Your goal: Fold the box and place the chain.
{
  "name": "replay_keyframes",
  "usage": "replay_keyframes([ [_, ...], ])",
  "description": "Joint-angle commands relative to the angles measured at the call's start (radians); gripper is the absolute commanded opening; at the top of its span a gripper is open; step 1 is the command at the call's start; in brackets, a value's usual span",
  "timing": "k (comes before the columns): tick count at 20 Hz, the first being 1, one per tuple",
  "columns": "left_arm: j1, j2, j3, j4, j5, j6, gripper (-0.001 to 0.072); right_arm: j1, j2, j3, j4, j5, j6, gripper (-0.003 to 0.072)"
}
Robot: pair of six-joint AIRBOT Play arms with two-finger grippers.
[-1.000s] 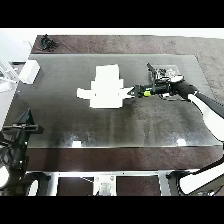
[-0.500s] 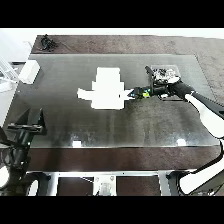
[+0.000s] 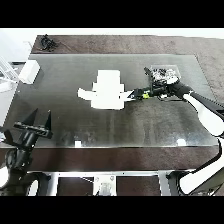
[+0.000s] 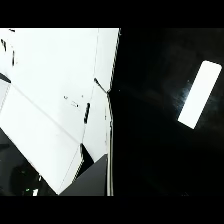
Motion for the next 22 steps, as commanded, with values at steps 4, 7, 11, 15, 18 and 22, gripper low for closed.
replay_keyframes([
  [4, 0.000, 0.000, 0.038, -0.002, -0.029, 0.049, 0.0532, 0.001, -0.001, 0.022, -0.002, 0.000, -0.019, 0.0000],
  [7, 0.000, 0.000, 0.048, -0.002, -0.022, 0.049, 0.0532, 0.003, -0.002, 0.022, -0.002, 0.000, -0.019, 0.0000],
  [11, 0.000, -0.125, 0.085, -0.002, -0.023, 0.041, 0.0465, 0.003, -0.002, 0.022, -0.002, 0.000, -0.020, 0.0000],
  [15, 0.000, -0.473, 0.271, 0.001, -0.051, 0.050, 0.0465, 0.003, -0.002, 0.022, -0.002, 0.000, -0.019, 0.0000],
  [18, 0.000, -0.821, 0.494, 0.014, -0.135, 0.049, 0.0466, 0.003, -0.002, 0.022, -0.002, 0.000, -0.019, 0.0001],
  [22, 0.000, -1.242, 0.813, 0.061, -0.325, -0.025, 0.0465, 0.003, -0.002, 0.022, -0.002, 0.000, -0.019, 0.0001],
])
